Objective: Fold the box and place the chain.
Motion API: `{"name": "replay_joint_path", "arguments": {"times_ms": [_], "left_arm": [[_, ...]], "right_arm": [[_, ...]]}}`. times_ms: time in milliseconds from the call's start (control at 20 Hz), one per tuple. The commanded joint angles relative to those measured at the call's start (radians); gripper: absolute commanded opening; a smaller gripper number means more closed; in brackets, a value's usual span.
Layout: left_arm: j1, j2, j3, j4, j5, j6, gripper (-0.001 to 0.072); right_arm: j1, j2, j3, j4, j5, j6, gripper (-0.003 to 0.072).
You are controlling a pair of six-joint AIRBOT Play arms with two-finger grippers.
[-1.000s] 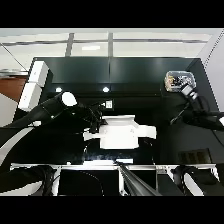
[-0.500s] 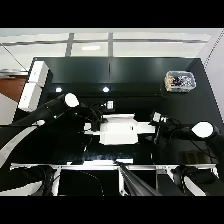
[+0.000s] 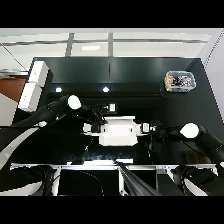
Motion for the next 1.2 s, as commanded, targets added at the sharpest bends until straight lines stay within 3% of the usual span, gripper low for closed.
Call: {"name": "replay_joint_path", "arguments": {"times_ms": [0, 750, 1150], "left_arm": [[-0.002, 0.000, 0.001, 0.004, 0.003, -0.006, 0.0033], [-0.002, 0.000, 0.001, 0.003, 0.003, -0.006, 0.0033], [-0.006, 0.000, 0.025, 0.000, -0.031, -0.025, 0.0032]], "right_arm": [[0.066, -0.016, 0.000, 0.001, -0.022, -0.015, 0.0695], [0.270, -0.082, 0.010, 0.095, -0.261, 0.013, 0.0694], [0.243, -0.060, 0.096, -0.120, -0.261, 0.230, 0.0695]]}}
